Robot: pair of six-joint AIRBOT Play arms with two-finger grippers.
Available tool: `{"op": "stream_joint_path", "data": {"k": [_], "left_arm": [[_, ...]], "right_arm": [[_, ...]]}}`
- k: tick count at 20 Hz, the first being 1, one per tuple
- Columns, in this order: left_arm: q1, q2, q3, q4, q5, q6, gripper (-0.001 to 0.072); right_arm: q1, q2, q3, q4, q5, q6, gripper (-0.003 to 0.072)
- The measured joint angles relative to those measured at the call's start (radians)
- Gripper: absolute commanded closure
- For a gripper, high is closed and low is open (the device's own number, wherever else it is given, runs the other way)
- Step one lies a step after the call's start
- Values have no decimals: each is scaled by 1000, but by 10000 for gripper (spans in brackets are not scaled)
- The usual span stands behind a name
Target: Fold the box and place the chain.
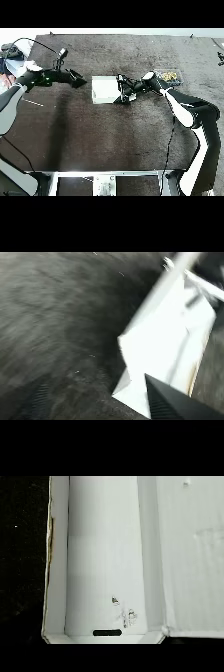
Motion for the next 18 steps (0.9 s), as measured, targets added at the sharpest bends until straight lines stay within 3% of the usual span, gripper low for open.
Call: {"op": "stream_joint_path", "data": {"k": [7, 18], "left_arm": [[-19, -112, 32, 71, -160, 274, -11], [-39, -154, 32, 98, -179, 465, -11]], "right_arm": [[0, 0, 0, 0, 0, 0, 283], [0, 0, 0, 0, 0, 0, 283]]}}
